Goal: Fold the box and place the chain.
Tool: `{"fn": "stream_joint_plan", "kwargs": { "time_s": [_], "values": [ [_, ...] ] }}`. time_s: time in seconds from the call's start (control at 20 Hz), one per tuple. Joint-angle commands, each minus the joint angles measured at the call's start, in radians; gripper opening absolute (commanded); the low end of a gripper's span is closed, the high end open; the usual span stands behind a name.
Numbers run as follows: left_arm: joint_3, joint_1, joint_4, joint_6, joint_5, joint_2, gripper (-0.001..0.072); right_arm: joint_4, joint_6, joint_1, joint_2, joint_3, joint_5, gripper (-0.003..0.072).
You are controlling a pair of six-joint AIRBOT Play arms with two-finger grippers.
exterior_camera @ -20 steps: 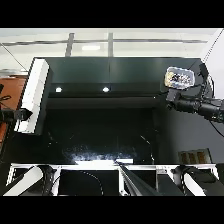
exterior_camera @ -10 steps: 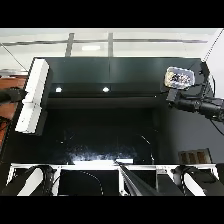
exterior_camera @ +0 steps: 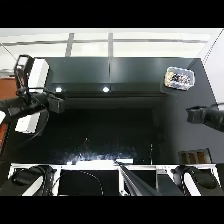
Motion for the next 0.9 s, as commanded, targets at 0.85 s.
{"fn": "stream_joint_plan", "kwargs": {
  "time_s": [0.85],
  "values": [
    [-0.051, -0.044, 0.089, -0.103, 0.035, 0.077, 0.0034, -0.181, 0.024, -0.002, 0.089, -0.060, 0.043, 0.0041]
  ]
}}
